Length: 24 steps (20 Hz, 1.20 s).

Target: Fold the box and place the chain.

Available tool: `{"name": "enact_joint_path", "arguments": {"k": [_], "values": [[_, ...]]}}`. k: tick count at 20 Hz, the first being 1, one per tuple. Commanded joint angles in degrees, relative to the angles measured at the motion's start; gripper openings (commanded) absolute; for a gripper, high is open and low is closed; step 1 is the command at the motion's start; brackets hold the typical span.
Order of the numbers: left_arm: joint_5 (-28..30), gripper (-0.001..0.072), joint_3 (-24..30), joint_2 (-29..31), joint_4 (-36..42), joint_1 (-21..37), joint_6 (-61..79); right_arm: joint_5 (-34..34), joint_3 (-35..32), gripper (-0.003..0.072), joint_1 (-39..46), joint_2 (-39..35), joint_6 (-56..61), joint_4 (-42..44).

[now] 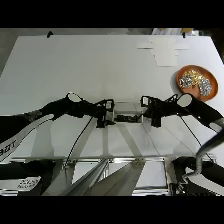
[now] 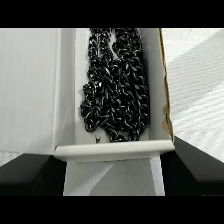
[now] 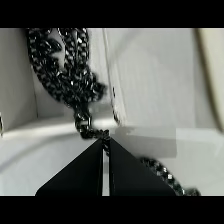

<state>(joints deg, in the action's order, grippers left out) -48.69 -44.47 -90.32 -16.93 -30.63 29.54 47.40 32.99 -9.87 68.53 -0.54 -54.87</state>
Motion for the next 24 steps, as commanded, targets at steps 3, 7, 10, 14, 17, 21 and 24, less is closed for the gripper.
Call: {"name": "enact_joint_path", "arguments": {"k": [3, 7, 10, 14, 17, 21, 24], "values": [[0.0, 0.0253, 0.0, 0.0, 0.0, 0.1, 0.0, 3.6, 0.7, 0.0018, -0.1, -10.2, 11.9, -12.1], [0.0, 0.0253, 0.0, 0.0, 0.0, 0.1, 0.0, 10.6, 5.1, 0.0019, -0.1, -20.4, 11.9, -3.2], [0.0, 0.0253, 0.0, 0.0, 0.0, 0.1, 0.0, 11.9, 7.1, 0.0018, -0.1, -24.7, 11.9, 10.1], [0.0, 0.0253, 0.0, 0.0, 0.0, 0.1, 0.0, 12.6, 7.4, 0.0018, -0.1, -25.4, 11.6, 25.2], [0.0, 0.0253, 0.0, 0.0, 0.0, 0.1, 0.0, 13.7, 7.3, 0.0018, -0.7, -25.3, 10.7, 26.8], [0.0, 0.0253, 0.0, 0.0, 0.0, 0.1, 0.0, 13.2, 7.3, 0.0019, -5.6, -19.9, 10.6, 25.7], [0.0, 0.0253, 0.0, 0.0, 0.0, 0.1, 0.0, 10.1, 7.3, 0.0020, -9.7, -12.8, 10.6, 20.8]]}}
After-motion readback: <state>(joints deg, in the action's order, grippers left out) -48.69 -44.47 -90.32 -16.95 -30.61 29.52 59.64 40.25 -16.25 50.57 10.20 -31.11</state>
